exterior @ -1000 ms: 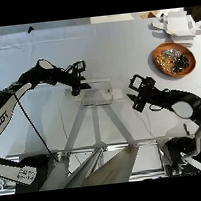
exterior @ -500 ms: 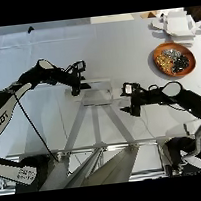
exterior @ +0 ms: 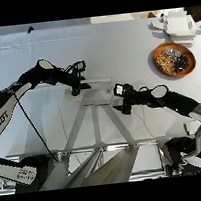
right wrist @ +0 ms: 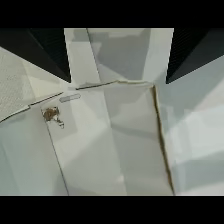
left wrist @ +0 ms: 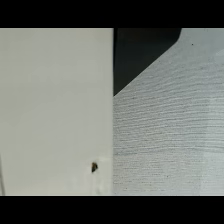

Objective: Fold the box and place the chain.

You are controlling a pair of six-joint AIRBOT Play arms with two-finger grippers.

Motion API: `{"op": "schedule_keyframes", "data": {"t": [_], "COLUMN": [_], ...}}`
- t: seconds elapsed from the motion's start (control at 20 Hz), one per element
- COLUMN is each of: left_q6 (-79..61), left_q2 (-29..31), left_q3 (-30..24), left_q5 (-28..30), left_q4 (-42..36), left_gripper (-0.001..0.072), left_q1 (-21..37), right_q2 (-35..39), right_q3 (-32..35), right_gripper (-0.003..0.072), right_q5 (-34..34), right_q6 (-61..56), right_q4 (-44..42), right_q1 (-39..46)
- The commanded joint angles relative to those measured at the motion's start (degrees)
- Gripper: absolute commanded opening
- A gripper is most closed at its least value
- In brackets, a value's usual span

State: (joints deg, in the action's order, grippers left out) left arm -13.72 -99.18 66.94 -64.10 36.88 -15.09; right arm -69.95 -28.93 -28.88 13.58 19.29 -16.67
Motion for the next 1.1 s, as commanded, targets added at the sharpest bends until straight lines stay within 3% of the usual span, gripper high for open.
{"op": "schedule_keyframes", "data": {"t": [0.0,0.25,0.65,1.05], "left_q6": [0.0,0.0,0.0,0.0], "left_q2": [0.0,0.0,0.0,0.0], "left_q3": [0.0,0.0,0.0,0.0], "left_q5": [0.0,0.0,0.0,0.0], "left_q4": [0.0,0.0,0.0,0.0], "left_gripper": [0.0011,0.0011,0.0011,0.0011], "left_q1": [0.0,0.0,0.0,0.0], "right_q2": [-1.7,-1.9,-2.2,-3.9], "right_q3": [0.0,0.0,-2.7,-5.1], "right_gripper": [0.0661,0.0661,0.0697,0.0691], "right_q5": [3.1,6.3,3.4,-7.0], "right_q6": [0.4,0.4,0.5,0.2], "right_q4": [-9.6,-11.4,-8.3,-7.7], "right_q1": [-0.4,-0.2,2.1,2.6]}}
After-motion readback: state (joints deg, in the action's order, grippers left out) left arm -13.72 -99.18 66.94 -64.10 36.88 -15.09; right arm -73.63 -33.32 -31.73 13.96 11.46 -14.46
